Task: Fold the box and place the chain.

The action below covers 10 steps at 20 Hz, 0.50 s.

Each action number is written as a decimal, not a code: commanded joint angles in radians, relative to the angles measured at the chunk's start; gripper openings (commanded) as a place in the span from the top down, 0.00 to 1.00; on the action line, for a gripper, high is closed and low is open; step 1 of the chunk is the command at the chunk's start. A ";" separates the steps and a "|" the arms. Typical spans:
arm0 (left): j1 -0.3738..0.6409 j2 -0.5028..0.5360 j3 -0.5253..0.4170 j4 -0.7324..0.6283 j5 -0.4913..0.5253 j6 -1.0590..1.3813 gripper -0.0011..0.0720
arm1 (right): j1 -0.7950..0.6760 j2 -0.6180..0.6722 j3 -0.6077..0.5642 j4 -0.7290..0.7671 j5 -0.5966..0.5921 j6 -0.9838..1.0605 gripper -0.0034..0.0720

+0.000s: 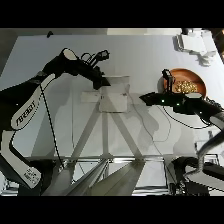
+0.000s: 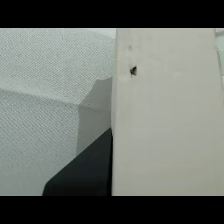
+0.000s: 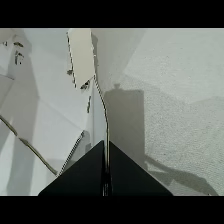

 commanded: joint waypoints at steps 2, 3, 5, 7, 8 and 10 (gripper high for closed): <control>-0.001 0.000 0.000 0.000 0.000 -0.001 0.97 | 0.000 0.000 0.000 0.004 -0.001 0.000 0.94; -0.001 0.000 0.000 0.000 0.000 0.000 0.97 | 0.000 0.001 0.000 0.012 0.000 0.003 0.93; 0.000 0.015 0.000 0.001 0.000 0.000 0.98 | 0.000 0.001 0.002 0.045 0.018 0.014 0.61; 0.006 0.063 0.000 0.008 -0.008 0.000 0.98 | -0.002 0.006 0.014 0.082 0.050 0.014 0.47; 0.013 0.098 0.000 0.008 -0.026 0.000 0.98 | -0.010 0.016 0.027 0.083 0.077 0.014 0.47; 0.030 0.193 0.000 0.008 -0.106 -0.011 0.98 | -0.040 0.060 0.046 0.082 0.105 0.014 0.47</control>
